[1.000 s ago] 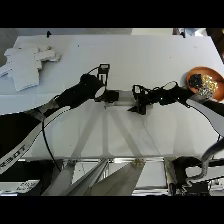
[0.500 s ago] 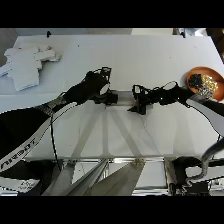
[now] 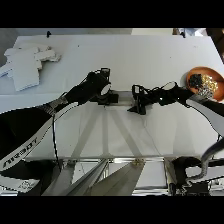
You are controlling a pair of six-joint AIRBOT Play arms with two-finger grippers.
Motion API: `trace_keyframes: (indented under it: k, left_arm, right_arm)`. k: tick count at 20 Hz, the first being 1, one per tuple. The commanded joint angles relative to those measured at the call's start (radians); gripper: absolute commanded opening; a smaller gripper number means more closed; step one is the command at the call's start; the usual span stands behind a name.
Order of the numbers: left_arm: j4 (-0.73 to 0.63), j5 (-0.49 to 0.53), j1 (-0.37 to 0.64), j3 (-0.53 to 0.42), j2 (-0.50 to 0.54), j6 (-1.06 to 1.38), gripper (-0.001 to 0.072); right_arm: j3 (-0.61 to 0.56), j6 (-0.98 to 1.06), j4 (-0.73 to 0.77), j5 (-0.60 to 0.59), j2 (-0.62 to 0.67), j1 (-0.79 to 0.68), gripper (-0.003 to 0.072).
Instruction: Fold the box and place the chain.
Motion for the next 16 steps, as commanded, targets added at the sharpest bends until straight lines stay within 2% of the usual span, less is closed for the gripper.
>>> trace_keyframes:
  k: [1, 4, 5, 6, 7, 8, 10, 12, 13, 14, 15, 16]
  left_arm:
    - [-0.047, 0.011, -0.005, -0.001, -0.012, -0.034, 0.0006]
    - [-0.05, 0.01, -0.005, -0.001, -0.012, -0.033, 0.0022]
    - [-0.051, 0.011, -0.005, -0.001, -0.012, -0.033, 0.009]
    - [-0.051, 0.011, -0.005, -0.001, -0.012, -0.033, 0.0223]
    - [-0.051, 0.01, -0.005, -0.001, -0.011, -0.033, 0.0412]
    - [-0.051, 0.007, -0.005, -0.001, -0.011, -0.033, 0.0526]
    - [-0.05, 0.009, -0.005, -0.001, -0.012, -0.033, 0.0526]
    - [-0.05, 0.026, -0.005, -0.001, -0.012, -0.033, 0.0482]
    - [-0.05, 0.036, -0.005, -0.001, -0.012, -0.033, 0.0379]
    - [-0.05, 0.037, -0.005, -0.001, -0.012, -0.033, 0.0139]
    - [-0.05, 0.037, -0.005, -0.001, -0.013, -0.026, 0.0013]
    - [-0.05, 0.034, -0.005, -0.001, -0.013, -0.025, 0.0009]
  right_arm:
    - [0.001, -0.002, -0.002, 0.0, 0.001, 0.0, 0.0403]
    - [0.001, -0.002, -0.002, 0.0, 0.001, 0.0, 0.0403]
    - [0.001, -0.002, -0.002, 0.0, 0.001, 0.0, 0.0403]
    - [0.001, -0.002, -0.002, 0.0, 0.001, 0.0, 0.0403]
    - [0.001, -0.002, -0.002, 0.0, 0.001, 0.0, 0.0403]
    - [0.001, -0.002, -0.002, 0.0, 0.001, 0.0, 0.0403]
    - [0.001, -0.002, -0.002, 0.0, 0.001, 0.0, 0.0403]
    - [0.001, -0.002, -0.002, 0.0, 0.001, 0.0, 0.0403]
    - [0.001, -0.002, -0.002, 0.0, 0.001, 0.0, 0.0403]
    - [0.001, -0.002, -0.002, 0.0, 0.001, 0.0, 0.0403]
    - [0.001, -0.002, -0.002, 0.0, 0.001, 0.0, 0.0403]
    - [0.001, -0.002, -0.002, 0.0, 0.001, 0.0, 0.0403]
